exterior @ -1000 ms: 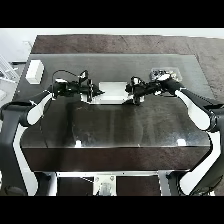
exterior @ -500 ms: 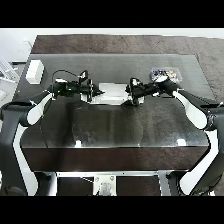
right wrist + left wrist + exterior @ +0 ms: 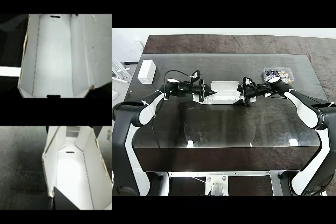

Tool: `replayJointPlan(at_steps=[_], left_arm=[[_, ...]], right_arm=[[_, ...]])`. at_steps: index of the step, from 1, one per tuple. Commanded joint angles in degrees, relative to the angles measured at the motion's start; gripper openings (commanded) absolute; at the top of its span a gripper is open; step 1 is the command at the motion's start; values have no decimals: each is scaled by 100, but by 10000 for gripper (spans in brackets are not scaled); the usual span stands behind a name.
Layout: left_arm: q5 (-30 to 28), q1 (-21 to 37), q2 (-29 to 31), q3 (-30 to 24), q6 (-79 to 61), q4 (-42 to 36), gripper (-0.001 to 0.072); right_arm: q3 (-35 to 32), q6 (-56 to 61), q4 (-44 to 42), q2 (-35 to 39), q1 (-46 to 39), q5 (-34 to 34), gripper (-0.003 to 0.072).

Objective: Fold the box and place the chain.

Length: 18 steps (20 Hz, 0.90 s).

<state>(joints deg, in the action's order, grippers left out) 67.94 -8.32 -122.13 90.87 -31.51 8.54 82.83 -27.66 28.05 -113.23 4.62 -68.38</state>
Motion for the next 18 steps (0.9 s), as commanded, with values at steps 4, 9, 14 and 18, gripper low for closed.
replayJointPlan(at_steps=[4, 9, 14, 18], left_arm=[[2, 0, 0, -2, -2, 0, 20], [2, 0, 0, -2, -2, 0, 20], [0, 0, 0, -2, -2, 2, 20], [2, 0, 0, -2, -2, 0, 21]], right_arm=[[4, -24, -59, -35, -2, -2, 683], [7, -109, -116, -79, 20, -4, 683], [42, -109, -122, -87, 20, -7, 679], [42, -111, -118, -87, 20, -7, 649]])
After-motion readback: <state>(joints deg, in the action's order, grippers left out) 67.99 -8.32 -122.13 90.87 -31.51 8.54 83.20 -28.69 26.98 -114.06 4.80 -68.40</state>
